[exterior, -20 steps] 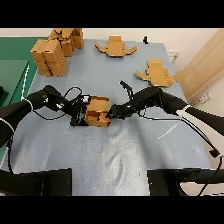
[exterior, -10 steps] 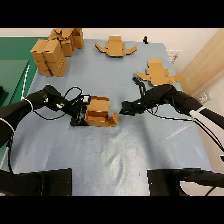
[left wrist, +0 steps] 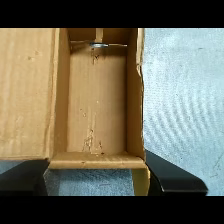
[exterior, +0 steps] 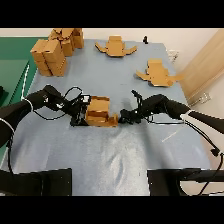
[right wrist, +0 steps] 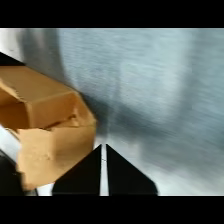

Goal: Fold the box.

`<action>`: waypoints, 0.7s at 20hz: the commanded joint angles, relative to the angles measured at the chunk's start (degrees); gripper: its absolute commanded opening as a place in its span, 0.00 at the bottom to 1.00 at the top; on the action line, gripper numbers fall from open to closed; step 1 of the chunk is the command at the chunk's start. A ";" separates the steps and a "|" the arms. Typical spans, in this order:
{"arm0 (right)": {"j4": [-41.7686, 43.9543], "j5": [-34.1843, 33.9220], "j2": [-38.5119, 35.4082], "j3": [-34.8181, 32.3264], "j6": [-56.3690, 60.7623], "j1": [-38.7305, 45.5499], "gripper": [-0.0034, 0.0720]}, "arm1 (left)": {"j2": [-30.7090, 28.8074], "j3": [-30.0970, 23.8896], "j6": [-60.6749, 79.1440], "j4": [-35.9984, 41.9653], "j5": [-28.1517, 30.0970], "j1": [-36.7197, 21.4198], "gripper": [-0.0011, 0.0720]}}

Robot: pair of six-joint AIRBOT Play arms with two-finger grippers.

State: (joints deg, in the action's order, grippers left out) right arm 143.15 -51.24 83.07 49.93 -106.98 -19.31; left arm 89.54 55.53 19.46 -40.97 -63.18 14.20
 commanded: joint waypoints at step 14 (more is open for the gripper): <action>9.35 -0.20 2.51 5.14 -4.94 -5.64 0.67 | -0.02 0.07 -0.02 -0.09 0.50 -0.02 0.04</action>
State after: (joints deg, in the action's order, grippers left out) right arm 152.55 -53.93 84.33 53.58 -113.32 -23.70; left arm 89.54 55.53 19.46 -41.06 -62.65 14.20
